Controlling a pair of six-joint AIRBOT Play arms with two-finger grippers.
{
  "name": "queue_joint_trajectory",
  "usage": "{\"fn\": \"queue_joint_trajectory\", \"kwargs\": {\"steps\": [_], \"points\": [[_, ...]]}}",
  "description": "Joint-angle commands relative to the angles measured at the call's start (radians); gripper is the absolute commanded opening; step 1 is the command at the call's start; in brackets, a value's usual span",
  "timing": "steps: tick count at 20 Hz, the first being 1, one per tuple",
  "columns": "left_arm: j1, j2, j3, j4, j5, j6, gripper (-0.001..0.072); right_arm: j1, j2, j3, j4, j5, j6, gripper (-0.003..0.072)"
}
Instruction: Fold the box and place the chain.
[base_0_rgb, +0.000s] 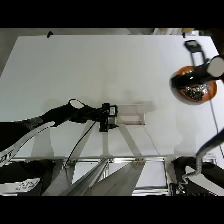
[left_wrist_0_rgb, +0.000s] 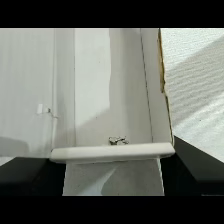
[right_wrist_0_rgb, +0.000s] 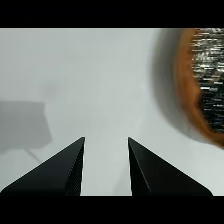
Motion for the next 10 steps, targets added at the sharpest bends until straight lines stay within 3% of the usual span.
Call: {"fn": "queue_joint_trajectory", "kwargs": {"steps": [1, 5, 10], "points": [[0.0, 0.0, 0.0, 0.0, 0.0, 0.0, 0.0068, -0.242, -0.078, 0.012, 0.001, -0.089, -0.073, 0.0273], [0.0, 0.0, 0.0, 0.0, 0.0, 0.0, 0.0068, -0.373, -0.174, 0.013, 0.002, -0.144, -0.077, 0.0272], [0.0, 0.0, 0.0, 0.0, 0.0, 0.0, 0.0068, -0.437, -0.271, 0.012, 0.017, -0.161, -0.074, 0.0272]]}}
